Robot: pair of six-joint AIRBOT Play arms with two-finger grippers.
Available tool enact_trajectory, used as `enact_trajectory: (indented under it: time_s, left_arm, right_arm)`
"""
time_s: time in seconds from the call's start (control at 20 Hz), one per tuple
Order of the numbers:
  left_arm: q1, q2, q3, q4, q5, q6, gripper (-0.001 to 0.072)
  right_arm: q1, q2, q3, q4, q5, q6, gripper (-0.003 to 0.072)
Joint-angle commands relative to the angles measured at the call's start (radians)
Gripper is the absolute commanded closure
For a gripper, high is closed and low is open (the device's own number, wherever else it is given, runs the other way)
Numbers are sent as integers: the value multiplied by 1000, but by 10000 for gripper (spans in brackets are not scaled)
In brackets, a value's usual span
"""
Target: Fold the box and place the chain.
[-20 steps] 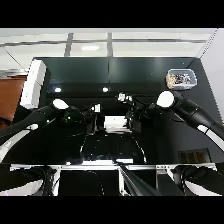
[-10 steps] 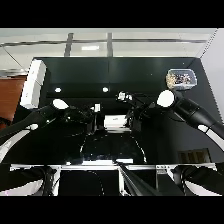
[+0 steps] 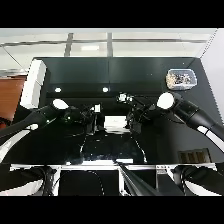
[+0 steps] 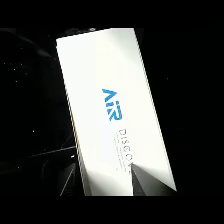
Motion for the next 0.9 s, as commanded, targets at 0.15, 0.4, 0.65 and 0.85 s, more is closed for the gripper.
enact_trajectory:
  time_s: [0.15,0.4,0.65,0.85]
  left_arm:
    - [0,0,1,-2,5,-1,423]
    - [0,0,1,-2,5,-1,423]
    - [0,0,1,-2,5,-1,423]
    - [0,0,1,-2,5,-1,423]
  right_arm:
    - [-86,20,31,184,53,445,627]
    - [-165,-29,-67,443,69,527,670]
    - [-167,-148,-88,509,49,511,669]
    - [-167,-200,-88,449,32,512,670]
